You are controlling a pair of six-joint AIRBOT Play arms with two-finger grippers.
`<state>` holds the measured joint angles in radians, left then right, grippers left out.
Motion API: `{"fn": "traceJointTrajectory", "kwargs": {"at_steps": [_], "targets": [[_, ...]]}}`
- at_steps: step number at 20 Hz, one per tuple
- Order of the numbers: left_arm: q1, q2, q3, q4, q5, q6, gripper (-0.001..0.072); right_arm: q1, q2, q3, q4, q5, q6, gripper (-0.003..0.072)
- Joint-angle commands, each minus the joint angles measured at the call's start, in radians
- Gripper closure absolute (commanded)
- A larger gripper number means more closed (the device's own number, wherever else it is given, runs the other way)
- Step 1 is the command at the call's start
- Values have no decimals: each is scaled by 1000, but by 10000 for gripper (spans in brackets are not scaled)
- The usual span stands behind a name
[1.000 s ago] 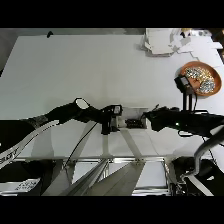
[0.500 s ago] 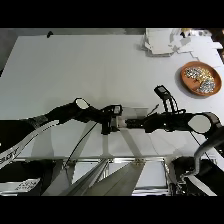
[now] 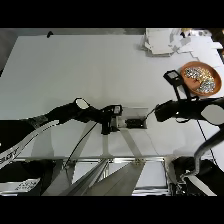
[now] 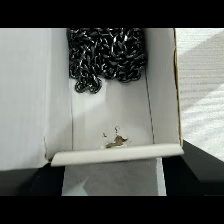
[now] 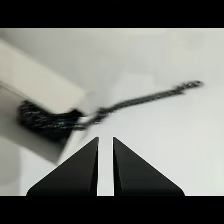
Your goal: Fold the box and place the chain.
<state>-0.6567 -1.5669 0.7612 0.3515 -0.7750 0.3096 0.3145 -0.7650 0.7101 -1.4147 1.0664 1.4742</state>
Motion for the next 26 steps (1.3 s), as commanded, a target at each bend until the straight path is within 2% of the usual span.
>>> {"fn": "traceJointTrajectory", "kwargs": {"at_steps": [1, 3, 5, 6, 10, 14, 23, 24, 26], "targets": [[0, 0, 0, 0, 0, 0, 501, -130, -48, 20, -105, -3, 53, 602], [0, 0, 0, 0, 0, 0, 501, -167, -111, 20, -103, -50, 52, 581], [0, 0, 0, 0, 0, 0, 501, -161, -191, 20, -95, -106, 44, 443], [0, 0, 0, 0, 0, 0, 501, -150, -235, 20, -96, -136, 44, 439], [0, 0, 0, 0, 0, 0, 501, -139, -384, 20, -95, -207, 44, 440], [0, 0, 0, 0, 0, 0, 501, -139, -469, 20, -95, -259, 44, 440], [0, 0, 0, 0, 0, 0, 501, -83, -538, 20, -100, -326, 46, 474], [0, 0, 0, 0, 0, 0, 501, -83, -538, 20, -101, -321, 48, 517], [0, 0, 0, 0, 0, 0, 501, -83, -538, 20, -101, -302, 48, 521]]}}
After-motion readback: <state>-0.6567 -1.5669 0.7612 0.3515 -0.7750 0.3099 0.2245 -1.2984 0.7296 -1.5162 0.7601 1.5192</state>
